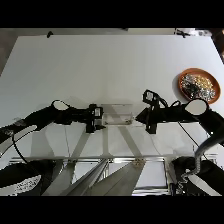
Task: Fold the box and place the chain.
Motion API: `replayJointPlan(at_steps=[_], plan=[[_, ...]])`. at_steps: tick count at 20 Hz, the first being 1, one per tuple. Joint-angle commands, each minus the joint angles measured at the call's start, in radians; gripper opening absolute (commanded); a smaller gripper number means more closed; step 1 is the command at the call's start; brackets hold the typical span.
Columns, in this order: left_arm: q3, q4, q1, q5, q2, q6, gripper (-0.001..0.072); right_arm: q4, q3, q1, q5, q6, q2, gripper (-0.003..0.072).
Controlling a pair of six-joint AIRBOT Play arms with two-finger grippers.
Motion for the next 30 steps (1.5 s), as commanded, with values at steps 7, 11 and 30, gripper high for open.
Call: replayJointPlan(at_steps=[7,11,30], plan=[[0.0,0.0,0.001,-0.002,0.0,0.0,0.0254,0.295,0.002,0.264,-0.687,0.067,-0.123,0.0008],[0.0,0.0,0.001,-0.002,0.0,0.0,0.0254,0.294,0.002,0.255,-0.75,0.153,-0.246,0.0009],[0.0,0.0,0.001,-0.008,0.0,0.0,0.0254,-0.556,0.101,-0.039,0.242,0.367,-0.031,0.0008]])
